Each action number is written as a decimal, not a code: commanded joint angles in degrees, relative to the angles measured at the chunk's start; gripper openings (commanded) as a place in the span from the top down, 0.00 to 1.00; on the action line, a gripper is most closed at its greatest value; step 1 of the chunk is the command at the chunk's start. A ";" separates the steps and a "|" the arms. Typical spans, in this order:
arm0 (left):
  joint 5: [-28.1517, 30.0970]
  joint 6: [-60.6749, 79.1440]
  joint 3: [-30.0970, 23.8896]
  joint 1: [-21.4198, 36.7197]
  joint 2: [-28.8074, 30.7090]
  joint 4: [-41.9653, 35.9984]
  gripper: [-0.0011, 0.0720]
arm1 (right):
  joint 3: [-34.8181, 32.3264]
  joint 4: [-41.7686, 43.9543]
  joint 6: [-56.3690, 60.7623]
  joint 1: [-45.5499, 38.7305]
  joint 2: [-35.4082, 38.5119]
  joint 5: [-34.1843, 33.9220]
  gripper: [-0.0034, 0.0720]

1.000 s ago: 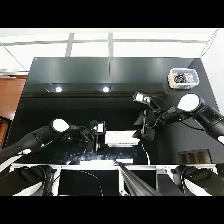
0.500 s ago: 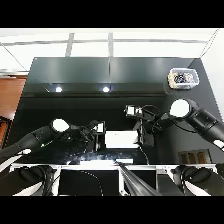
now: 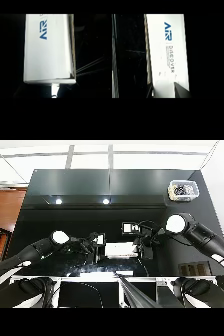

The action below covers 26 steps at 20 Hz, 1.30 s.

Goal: Fold the box and place the chain.

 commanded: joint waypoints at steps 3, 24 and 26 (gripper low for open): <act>0.02 0.09 0.04 -0.04 -0.02 0.02 0.47 | -0.04 -0.33 -0.02 0.24 0.04 0.09 0.55; 0.02 0.11 0.04 -0.04 -0.02 0.04 0.47 | -1.09 1.95 8.81 0.04 2.38 1.22 0.54; 0.02 0.11 0.04 -0.04 -0.02 0.04 0.47 | -1.07 1.97 10.71 0.04 4.31 1.20 0.54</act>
